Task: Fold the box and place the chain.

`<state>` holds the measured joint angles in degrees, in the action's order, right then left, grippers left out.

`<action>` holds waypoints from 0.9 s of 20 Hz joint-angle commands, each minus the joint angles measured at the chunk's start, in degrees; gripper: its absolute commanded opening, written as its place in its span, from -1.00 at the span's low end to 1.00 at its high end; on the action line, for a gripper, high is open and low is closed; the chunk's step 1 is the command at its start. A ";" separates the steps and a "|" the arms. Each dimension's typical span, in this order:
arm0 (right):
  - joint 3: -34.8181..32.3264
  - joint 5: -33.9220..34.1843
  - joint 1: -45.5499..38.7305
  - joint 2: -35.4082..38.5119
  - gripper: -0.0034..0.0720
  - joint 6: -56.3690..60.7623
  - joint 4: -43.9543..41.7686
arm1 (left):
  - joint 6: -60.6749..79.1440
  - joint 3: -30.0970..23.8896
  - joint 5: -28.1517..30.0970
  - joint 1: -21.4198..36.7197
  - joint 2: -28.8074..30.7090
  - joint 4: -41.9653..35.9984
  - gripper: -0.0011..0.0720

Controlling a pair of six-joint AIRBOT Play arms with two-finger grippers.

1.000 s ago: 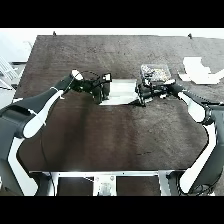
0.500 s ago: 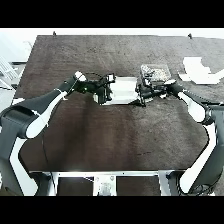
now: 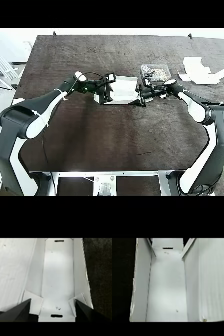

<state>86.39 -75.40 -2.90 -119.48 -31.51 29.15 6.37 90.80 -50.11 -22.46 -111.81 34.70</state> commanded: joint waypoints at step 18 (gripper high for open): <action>-0.02 -0.09 0.07 -0.02 0.41 -0.04 0.02 | -30.21 -10.12 -18.67 15.39 18.47 -6.91 -0.93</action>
<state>86.39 -75.44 -2.90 -119.48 -31.62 29.19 -8.16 86.00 -73.03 -9.61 -98.32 28.25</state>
